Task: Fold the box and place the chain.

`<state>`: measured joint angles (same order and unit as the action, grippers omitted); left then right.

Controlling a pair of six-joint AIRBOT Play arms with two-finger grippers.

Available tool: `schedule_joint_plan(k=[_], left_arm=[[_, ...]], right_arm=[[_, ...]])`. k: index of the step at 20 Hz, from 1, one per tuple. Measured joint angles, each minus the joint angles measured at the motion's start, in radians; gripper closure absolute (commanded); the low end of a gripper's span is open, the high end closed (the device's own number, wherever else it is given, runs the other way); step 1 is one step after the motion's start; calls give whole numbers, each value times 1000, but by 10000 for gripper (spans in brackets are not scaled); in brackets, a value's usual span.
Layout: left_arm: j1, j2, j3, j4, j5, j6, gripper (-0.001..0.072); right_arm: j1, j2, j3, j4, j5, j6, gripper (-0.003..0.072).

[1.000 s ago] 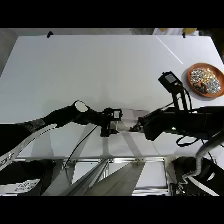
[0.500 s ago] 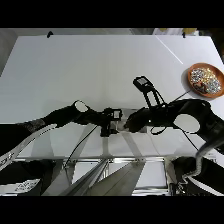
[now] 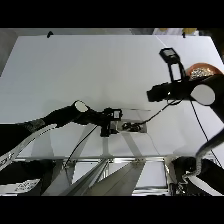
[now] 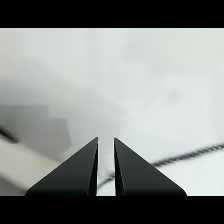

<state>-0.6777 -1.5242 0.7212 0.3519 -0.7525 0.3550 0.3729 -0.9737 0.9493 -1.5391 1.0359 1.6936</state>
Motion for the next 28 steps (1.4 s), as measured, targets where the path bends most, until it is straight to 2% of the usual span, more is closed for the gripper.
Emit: schedule_joint_plan(k=[1,4,5,12,13,15,17,18,20,24,28], left_arm=[[0,0,0,0,0,0,456],[0,0,0,0,0,0,456],[0,0,0,0,0,0,456],[0,0,0,0,0,0,456],[0,0,0,0,0,0,456],[0,0,0,0,0,0,456],[0,0,0,0,0,0,456],[0,0,0,0,0,0,456],[0,0,0,0,0,0,456],[0,0,0,0,0,0,456],[0,0,0,0,0,0,456]], right_arm=[[-45,-20,-3,-10,7,0,552],[-147,-94,-36,-37,21,-10,369],[-167,-120,-51,-40,23,-17,345],[-213,-278,-109,-51,-3,-44,349],[-214,-294,-111,-52,-6,-44,355],[-216,-322,-114,-52,-11,-44,416],[-217,-345,-116,-54,-13,-42,417],[-217,-357,-116,-54,-14,-40,447],[-217,-381,-117,-54,-18,-32,647],[-217,-386,-118,-57,-15,-37,664],[-216,-313,-118,-100,37,-45,664]])
